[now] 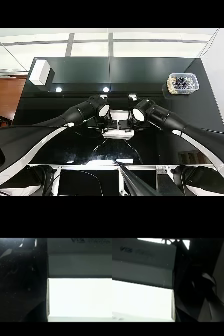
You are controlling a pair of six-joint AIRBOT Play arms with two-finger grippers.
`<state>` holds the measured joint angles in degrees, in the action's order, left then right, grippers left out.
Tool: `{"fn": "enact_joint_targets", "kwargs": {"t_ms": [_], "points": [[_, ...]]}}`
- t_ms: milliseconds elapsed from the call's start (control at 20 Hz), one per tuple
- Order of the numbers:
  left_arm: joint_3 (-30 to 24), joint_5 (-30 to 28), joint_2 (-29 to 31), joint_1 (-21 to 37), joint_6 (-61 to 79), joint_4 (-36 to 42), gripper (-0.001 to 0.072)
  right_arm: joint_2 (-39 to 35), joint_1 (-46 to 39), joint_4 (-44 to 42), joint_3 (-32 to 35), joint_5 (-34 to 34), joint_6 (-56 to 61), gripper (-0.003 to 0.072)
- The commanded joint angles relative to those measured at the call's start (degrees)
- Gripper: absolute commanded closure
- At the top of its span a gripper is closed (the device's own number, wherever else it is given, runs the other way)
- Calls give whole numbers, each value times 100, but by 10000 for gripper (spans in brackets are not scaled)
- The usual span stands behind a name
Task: Fold the box and place the chain.
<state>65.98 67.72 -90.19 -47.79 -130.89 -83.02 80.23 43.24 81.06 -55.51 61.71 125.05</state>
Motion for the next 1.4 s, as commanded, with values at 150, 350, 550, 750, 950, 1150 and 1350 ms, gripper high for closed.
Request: {"fn": "enact_joint_targets", "kwargs": {"t_ms": [150,350,550,750,950,1150,1350], "points": [[7,4,-2,4,-2,-2,683,79,9,-24,-4,87,59,488],[7,2,-2,4,-2,-2,683,79,9,-24,-4,85,83,680],[7,4,-2,4,-2,-2,683,79,9,-24,-7,59,138,678],[7,28,-2,4,-2,15,683,74,9,-55,-7,107,138,373],[7,26,-2,4,-2,15,683,74,9,-109,-7,146,140,371],[7,26,-2,4,-2,15,683,76,9,-107,-7,275,184,505],[7,26,-2,4,-2,17,683,76,9,-149,-7,256,116,679]]}}
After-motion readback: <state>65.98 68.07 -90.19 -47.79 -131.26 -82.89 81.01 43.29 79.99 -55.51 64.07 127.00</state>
